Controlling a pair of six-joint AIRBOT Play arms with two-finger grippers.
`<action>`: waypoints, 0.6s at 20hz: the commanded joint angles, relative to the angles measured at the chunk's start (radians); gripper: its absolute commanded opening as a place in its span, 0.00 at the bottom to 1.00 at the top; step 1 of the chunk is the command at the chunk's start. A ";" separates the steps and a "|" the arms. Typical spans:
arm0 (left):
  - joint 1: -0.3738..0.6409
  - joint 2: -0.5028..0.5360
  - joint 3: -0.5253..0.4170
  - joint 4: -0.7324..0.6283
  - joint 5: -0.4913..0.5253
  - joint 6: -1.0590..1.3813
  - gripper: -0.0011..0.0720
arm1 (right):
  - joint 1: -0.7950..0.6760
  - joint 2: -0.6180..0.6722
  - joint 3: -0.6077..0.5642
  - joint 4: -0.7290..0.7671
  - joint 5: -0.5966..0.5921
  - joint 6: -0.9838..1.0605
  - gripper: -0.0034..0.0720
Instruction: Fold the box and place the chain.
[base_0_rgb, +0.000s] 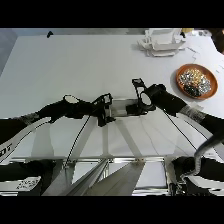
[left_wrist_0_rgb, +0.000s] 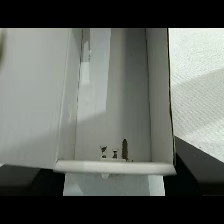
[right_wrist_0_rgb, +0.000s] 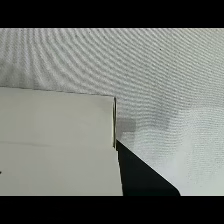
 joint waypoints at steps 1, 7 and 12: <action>-0.001 0.000 0.000 0.000 0.001 0.003 0.36 | 0.001 -0.003 0.000 -0.008 0.006 -0.001 0.14; -0.001 0.000 0.000 0.000 0.001 0.003 0.36 | 0.001 -0.003 0.000 -0.013 -0.002 0.034 0.29; -0.001 0.000 0.000 0.000 0.001 0.003 0.36 | 0.001 0.002 0.000 -0.013 0.008 0.030 0.06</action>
